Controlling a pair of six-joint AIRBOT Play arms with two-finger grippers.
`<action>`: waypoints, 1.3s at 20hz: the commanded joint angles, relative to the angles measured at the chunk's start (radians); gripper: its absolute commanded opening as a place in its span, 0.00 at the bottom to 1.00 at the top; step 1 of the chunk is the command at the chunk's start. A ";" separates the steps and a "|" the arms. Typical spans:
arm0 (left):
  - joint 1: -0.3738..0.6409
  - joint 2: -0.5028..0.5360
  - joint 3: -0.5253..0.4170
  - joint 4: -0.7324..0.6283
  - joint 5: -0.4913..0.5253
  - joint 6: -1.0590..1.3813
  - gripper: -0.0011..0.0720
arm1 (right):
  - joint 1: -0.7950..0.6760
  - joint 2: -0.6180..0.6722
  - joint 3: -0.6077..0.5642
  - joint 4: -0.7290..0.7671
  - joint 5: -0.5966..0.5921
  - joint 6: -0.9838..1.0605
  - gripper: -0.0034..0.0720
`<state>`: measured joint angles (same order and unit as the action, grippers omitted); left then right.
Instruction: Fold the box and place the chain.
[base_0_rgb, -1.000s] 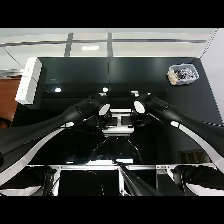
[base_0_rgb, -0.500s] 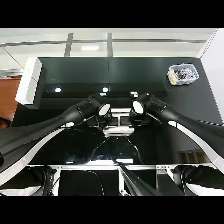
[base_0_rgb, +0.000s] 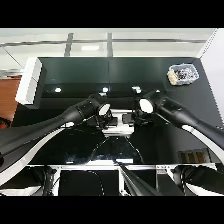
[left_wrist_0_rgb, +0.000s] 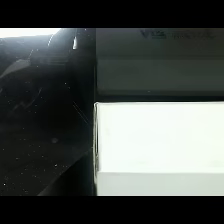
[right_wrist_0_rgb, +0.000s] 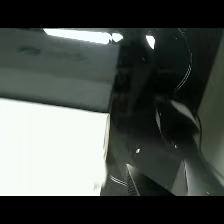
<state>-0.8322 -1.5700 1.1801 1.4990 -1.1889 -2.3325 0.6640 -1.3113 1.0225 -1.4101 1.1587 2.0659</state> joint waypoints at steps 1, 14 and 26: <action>0.000 0.000 0.000 0.000 0.002 -0.002 0.05 | -0.019 0.152 0.001 -0.062 0.028 -0.055 0.49; 0.000 0.000 0.000 0.000 0.002 -0.001 0.05 | -0.729 -0.037 0.049 -0.290 -0.453 0.016 0.97; 0.000 0.000 0.000 0.000 -0.002 -0.001 0.05 | -0.856 -0.821 1.109 -0.267 0.042 0.091 0.96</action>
<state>-0.8322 -1.5700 1.1801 1.4982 -1.1885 -2.3341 -0.1764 -2.0197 2.0193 -1.6707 1.1519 2.0922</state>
